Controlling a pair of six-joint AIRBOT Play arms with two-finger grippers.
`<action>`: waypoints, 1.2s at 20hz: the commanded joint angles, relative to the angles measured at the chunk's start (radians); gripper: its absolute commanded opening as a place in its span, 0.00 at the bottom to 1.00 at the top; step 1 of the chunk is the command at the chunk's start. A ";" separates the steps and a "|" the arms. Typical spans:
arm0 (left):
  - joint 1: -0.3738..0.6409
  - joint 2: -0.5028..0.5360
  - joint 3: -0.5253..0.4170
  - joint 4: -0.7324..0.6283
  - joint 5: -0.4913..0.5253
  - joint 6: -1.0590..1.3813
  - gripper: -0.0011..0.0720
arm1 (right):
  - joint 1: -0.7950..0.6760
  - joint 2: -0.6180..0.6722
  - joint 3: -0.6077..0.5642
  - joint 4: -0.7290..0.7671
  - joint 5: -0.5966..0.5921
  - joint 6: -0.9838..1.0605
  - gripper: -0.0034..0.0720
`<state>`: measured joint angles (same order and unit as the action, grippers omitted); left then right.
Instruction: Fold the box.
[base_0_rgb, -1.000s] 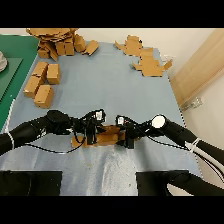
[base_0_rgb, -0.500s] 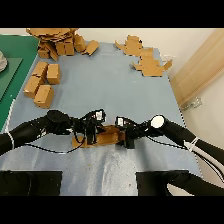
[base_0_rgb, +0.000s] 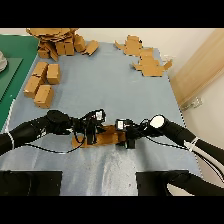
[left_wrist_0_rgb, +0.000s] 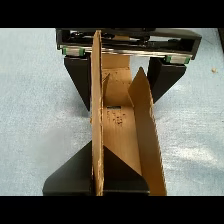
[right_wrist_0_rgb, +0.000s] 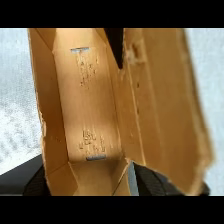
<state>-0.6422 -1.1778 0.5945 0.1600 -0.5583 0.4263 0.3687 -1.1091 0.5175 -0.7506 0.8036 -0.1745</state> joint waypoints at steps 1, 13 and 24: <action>0.000 0.000 0.001 0.000 0.000 0.000 0.03 | 0.001 -0.001 0.001 0.011 -0.003 -0.018 0.99; 0.000 0.000 0.001 0.000 0.000 0.000 0.03 | 0.014 -0.031 0.001 0.013 -0.004 -0.017 0.97; 0.000 0.000 0.001 0.000 0.000 0.000 0.03 | 0.033 -0.031 0.001 0.021 0.008 0.036 0.79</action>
<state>-0.6422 -1.1778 0.5945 0.1604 -0.5598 0.4267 0.3916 -1.1393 0.5179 -0.7303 0.8009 -0.1638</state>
